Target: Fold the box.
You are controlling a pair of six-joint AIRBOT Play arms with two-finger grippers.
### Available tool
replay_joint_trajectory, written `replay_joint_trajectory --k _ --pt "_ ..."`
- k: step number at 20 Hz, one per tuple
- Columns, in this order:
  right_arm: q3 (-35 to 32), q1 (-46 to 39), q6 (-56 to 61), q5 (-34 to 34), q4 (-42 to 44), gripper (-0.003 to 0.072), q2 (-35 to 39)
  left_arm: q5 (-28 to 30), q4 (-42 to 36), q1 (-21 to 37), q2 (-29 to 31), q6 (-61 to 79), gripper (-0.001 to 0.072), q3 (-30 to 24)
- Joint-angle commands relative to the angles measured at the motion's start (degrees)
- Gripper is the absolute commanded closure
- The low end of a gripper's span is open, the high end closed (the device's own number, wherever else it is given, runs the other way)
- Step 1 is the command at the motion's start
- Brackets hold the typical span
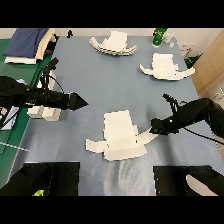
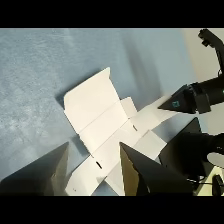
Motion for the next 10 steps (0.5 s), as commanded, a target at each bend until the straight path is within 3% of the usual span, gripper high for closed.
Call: replay_joint_trajectory --k 1,2,3,7,10 --pt "-3.8 3.5 2.5 3.1 0.0 0.0555 4.5 -2.4 0.0 0.1 -2.0 -0.2 0.0239 0.0" --pt "-3.8 3.6 2.5 2.9 0.0 0.0377 4.4 -3.1 0.0 0.1 -2.8 -0.3 0.0239 0.0" --pt "-3.8 3.6 2.5 3.0 -0.1 0.0372 4.3 -3.8 0.0 0.1 -3.4 -0.3 0.0239 0.0" --pt "-3.8 3.6 2.5 3.0 -0.3 0.0394 4.3 -4.4 -0.2 0.1 -5.0 -0.2 0.0239 0.0" --pt "-3.8 3.6 2.5 2.3 -0.1 0.0532 1.9 -4.4 -0.2 0.1 -5.9 -0.3 0.0239 0.0"
